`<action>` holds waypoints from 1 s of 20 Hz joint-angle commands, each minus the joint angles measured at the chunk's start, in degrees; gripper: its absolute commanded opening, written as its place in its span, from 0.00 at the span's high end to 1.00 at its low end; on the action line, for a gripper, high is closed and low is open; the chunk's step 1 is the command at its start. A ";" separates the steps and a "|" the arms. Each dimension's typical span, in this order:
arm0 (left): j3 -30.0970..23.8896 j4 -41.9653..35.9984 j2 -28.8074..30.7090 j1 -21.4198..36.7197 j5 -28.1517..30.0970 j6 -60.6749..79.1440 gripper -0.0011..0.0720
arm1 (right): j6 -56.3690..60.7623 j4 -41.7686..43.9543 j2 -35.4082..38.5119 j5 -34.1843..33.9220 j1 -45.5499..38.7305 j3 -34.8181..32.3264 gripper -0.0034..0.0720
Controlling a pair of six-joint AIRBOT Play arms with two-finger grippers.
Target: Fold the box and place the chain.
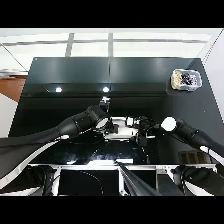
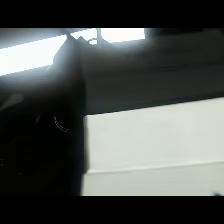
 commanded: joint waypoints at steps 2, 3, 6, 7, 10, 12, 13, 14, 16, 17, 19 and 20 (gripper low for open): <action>0.02 -0.42 -0.11 -0.04 0.15 0.61 0.95 | -0.48 -0.20 -0.02 -0.15 0.07 0.00 0.39; 0.02 -0.44 -0.11 -0.04 0.11 0.61 0.95 | -0.48 -0.20 -0.02 -0.15 0.07 0.00 0.39; 0.04 -0.61 -0.11 -0.02 -0.20 0.59 0.85 | -0.46 -0.20 -0.02 -0.13 0.07 0.00 0.39; 0.31 -0.42 -0.11 0.00 -1.01 0.59 0.62 | -0.48 -0.20 -0.02 -0.13 0.07 0.00 0.39; 0.74 0.52 -0.11 0.26 -1.55 0.61 0.40 | -0.46 -0.17 -0.02 -0.04 0.07 0.00 0.39; 0.74 1.03 -0.11 0.26 -1.53 0.61 0.40 | -0.46 -0.20 -0.02 0.39 0.07 0.00 0.39; 0.74 1.14 -0.11 0.24 -1.51 0.59 0.40 | -0.46 -0.20 -0.02 0.55 0.07 0.00 0.39; 0.74 1.14 -0.11 0.24 -1.53 0.59 0.40 | -0.46 -0.20 -0.02 0.61 0.07 0.00 0.39; 0.74 1.14 -0.11 0.24 -1.64 0.59 0.52 | -0.46 -0.20 -0.02 0.63 0.07 0.00 0.39; 0.74 1.14 -0.11 0.24 -1.64 0.59 0.60 | -0.46 -0.20 -0.02 0.61 0.07 0.00 0.39; 0.74 1.07 -0.15 0.20 -1.29 0.20 0.75 | -0.48 -0.20 -0.02 0.61 0.07 0.00 0.39; 0.74 0.83 -0.22 0.20 -0.96 0.22 0.95 | -0.48 -0.20 -0.02 0.61 0.07 0.00 0.39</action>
